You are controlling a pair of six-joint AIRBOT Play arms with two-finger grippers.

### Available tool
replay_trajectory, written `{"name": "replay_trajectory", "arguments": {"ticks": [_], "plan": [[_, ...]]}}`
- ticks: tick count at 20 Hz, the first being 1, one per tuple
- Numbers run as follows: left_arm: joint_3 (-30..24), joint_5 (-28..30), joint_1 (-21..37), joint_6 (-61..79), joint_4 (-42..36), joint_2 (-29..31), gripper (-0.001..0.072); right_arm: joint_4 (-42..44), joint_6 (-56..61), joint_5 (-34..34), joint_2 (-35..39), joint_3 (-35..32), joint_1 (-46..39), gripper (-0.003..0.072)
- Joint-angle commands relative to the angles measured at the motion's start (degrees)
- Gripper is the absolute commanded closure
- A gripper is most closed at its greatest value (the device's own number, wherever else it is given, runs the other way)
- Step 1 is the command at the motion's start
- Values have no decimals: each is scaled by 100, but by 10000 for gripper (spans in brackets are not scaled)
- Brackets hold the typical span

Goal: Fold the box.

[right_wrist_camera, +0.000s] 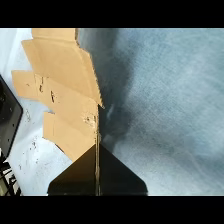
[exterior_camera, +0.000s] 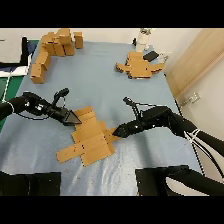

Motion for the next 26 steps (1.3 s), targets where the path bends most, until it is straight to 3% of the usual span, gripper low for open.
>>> {"name": "replay_trajectory", "arguments": {"ticks": [1, 5, 6, 7, 9, 10, 12, 13, 15, 16, 18, 20, 22, 26], "plan": [[-4, -109, -116, 46, -4, -122, 368, -4, 22, 42, -2, -2, 4, 682], [-2, 22, -146, 127, -9, -136, 399, -4, 37, 46, -2, -2, 4, 682], [-2, 50, -149, 186, -9, -136, 573, -2, 39, 46, -2, -2, 4, 682], [-2, 44, -149, 293, -13, -136, 616, -2, 42, 46, -2, -2, 4, 682], [-2, 66, -149, 354, -13, -136, 618, -2, 63, 46, -2, -2, 4, 682], [-2, 63, -149, 413, -13, -136, 676, -2, 63, 52, -2, -2, 7, 681], [0, 57, -149, 562, -74, -136, 698, -2, 61, 72, -2, -2, 7, 680], [0, 66, -149, 673, -160, -136, 699, -11, 63, 125, -2, -2, 4, 627], [37, 61, -168, 774, -367, -133, 700, -37, 109, 372, 0, 2, -9, 235], [96, 52, -221, 826, -374, -120, 700, -83, 256, 509, 0, 28, -48, 178], [264, 116, -444, 920, -350, -2, 701, -573, 732, 636, 0, 299, -223, 180], [424, 601, -804, 1025, -256, 275, 702, -1250, 1296, 603, 0, 752, -466, 197], [459, 1390, -1198, 1027, 149, 592, 701, -1926, 1788, 597, 0, 1239, -664, 387], [457, 2581, -1921, 1331, 789, 1054, 701, -2559, 2636, 671, 0, 1803, -793, 436]]}}
